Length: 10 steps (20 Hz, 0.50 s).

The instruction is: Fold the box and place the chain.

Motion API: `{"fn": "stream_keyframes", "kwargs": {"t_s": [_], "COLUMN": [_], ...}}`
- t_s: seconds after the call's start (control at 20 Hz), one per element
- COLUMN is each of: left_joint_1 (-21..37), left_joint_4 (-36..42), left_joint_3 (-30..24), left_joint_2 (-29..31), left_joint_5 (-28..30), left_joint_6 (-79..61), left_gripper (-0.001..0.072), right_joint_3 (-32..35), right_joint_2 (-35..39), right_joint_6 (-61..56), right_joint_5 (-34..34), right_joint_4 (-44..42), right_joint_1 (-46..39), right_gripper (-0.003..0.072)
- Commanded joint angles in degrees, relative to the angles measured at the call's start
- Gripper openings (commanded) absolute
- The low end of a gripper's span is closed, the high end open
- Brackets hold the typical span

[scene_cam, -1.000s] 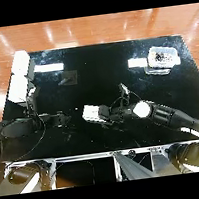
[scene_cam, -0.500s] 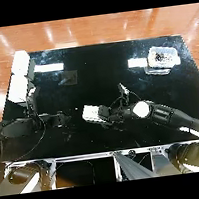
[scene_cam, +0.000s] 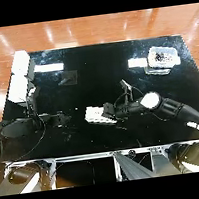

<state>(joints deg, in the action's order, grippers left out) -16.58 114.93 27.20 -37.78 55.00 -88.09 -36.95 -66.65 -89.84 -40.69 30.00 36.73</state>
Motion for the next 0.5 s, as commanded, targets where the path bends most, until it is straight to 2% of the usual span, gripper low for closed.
{"fn": "stream_keyframes", "kwargs": {"t_s": [0.0, 0.2, 0.3, 0.45], "left_joint_1": [-0.02, 0.39, 1.97, 1.62], "left_joint_4": [-0.02, -0.9, -0.81, 3.76], "left_joint_3": [-0.02, 1.03, 4.11, 13.64], "left_joint_2": [0.0, -1.22, -6.1, -16.85], "left_joint_5": [-0.11, -1.79, -1.51, 5.05], "left_joint_6": [-0.13, -5.79, -12.44, -33.79], "left_gripper": [0.0621, 0.0621, 0.062, 0.0626], "right_joint_3": [-0.07, -0.07, -0.07, -0.04], "right_joint_2": [2.29, 6.38, 7.96, 8.07], "right_joint_6": [6.69, 10.34, 10.25, 10.16], "right_joint_5": [-5.7, -11.72, -15.06, -21.73], "right_joint_4": [-3.19, -1.36, 4.48, 10.51], "right_joint_1": [-4.94, -13.7, -19.91, -27.5], "right_gripper": [0.0032, 0.0032, 0.0032, 0.0032]}}
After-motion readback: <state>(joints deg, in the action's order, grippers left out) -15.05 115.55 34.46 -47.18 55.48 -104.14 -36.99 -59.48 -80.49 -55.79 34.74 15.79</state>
